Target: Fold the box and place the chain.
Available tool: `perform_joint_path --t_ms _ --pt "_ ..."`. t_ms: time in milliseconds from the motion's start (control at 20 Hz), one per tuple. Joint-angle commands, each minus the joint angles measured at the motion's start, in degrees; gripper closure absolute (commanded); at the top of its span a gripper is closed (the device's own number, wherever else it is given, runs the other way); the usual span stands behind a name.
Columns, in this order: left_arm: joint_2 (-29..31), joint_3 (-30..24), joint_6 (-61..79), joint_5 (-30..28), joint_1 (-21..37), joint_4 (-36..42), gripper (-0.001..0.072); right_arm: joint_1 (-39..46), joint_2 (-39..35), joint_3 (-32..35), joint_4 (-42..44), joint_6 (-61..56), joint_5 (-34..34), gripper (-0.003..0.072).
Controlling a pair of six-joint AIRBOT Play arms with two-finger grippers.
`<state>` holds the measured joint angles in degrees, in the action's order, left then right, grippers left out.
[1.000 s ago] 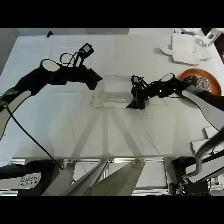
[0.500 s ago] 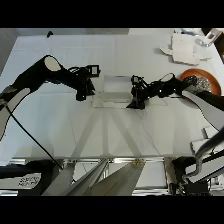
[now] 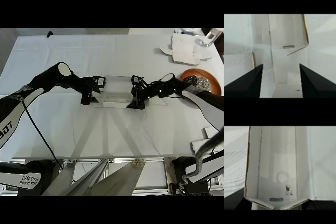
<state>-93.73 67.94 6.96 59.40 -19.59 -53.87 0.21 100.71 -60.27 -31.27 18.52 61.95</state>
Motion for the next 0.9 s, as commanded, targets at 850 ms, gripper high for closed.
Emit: perform_joint_path --t_ms 850 --pt "-0.55 0.04 -4.28 0.74 -0.15 -2.29 0.0294 -0.02 -0.04 -0.04 0.0 -0.02 0.02 0.0116"
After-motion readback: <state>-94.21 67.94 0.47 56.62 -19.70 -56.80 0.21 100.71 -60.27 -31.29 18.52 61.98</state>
